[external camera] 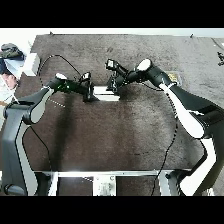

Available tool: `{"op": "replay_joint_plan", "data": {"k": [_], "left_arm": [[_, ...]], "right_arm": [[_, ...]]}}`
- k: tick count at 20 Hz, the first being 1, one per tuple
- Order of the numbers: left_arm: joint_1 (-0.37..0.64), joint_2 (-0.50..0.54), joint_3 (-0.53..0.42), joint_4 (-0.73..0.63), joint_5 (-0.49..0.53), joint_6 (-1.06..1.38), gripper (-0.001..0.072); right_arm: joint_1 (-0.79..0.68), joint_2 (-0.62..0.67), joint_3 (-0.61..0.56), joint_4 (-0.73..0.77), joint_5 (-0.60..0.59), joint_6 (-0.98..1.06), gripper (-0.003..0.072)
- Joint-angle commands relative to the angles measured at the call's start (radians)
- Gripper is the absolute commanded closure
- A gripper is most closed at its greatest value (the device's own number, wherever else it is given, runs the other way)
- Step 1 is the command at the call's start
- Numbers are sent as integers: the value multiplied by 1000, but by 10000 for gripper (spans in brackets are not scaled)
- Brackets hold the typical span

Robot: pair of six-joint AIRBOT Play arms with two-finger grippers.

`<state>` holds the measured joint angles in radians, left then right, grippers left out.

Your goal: Fold the box and place the chain.

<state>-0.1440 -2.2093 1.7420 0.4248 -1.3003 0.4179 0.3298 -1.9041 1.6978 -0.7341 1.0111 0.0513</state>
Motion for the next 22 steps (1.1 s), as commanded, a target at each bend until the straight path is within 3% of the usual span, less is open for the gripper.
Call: {"op": "replay_joint_plan", "data": {"k": [1,17,22], "left_arm": [[-1,0,0,1,-1,0,243],[-1,0,0,1,-1,0,243],[-1,0,0,1,-1,1,243]], "right_arm": [[0,1,2,-6,-18,0,416],[2,-16,0,-29,-1,1,416],[3,-16,-65,-28,29,2,417]]}}
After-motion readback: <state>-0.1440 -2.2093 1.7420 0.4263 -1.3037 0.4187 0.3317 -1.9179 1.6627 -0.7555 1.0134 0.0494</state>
